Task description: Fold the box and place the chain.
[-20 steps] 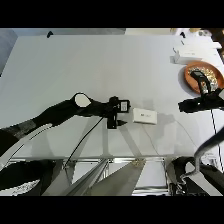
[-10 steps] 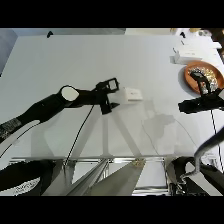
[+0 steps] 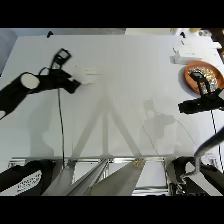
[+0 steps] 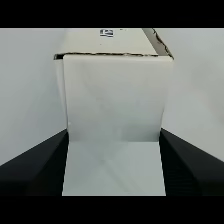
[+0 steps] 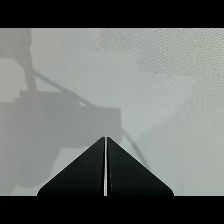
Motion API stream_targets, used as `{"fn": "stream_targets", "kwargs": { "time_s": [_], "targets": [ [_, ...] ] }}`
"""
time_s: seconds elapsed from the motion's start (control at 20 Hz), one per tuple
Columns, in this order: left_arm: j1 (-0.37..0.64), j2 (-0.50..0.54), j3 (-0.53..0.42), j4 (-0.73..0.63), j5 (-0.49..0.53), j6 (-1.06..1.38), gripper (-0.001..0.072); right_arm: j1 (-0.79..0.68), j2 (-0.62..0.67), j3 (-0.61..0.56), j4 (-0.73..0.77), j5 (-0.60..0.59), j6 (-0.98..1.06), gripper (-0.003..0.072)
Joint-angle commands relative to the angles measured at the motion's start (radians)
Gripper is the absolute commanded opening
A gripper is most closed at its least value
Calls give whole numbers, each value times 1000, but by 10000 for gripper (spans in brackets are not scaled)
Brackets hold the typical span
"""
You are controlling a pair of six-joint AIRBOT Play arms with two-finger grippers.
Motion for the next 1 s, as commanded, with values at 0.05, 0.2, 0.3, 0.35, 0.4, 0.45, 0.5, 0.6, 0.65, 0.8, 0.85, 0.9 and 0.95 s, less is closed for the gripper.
{"fn": "stream_targets", "kwargs": {
  "time_s": [0.05, 0.2, 0.3, 0.35, 0.4, 0.45, 0.5, 0.6, 0.65, 0.8, 0.85, 0.9, 0.95],
  "targets": [
    [326, 104, -56, 159, -109, -241, -4, -1, -1, 0, 0, 5, 0, 14],
    [529, 152, -153, 199, -132, -264, -4, -1, -1, 0, 0, 5, 0, 14],
    [651, 164, -210, 240, -143, -281, -3, -1, -1, 0, 1, 5, 0, 14],
    [705, 164, -231, 245, -150, -279, -3, -1, -1, 0, 1, 5, 0, 14],
    [751, 164, -251, 244, -148, -283, -2, -1, -1, 0, 1, 4, 0, 14],
    [779, 164, -261, 224, -149, -283, -2, -1, -1, 0, 1, 4, 0, 14],
    [787, 164, -262, 220, -150, -283, -2, -1, 0, 0, 1, 5, 0, 14],
    [787, 163, -262, 221, -157, -282, -2, -1, -1, 0, 4, 5, 0, 14],
    [787, 163, -262, 225, -167, -282, -2, -1, -1, 0, 5, 4, 0, 14],
    [787, 162, -262, 227, -237, -282, -1, -1, -1, 0, 5, -5, 0, 14],
    [786, 162, -263, 218, -263, -282, -1, -1, -1, 0, 5, -10, 0, 14],
    [782, 162, -263, 216, -283, -282, 0, -1, -1, 0, 5, -16, 0, 14],
    [773, 161, -264, 217, -299, -281, 1, -1, -1, 0, 5, -19, 0, 14]
  ]
}}
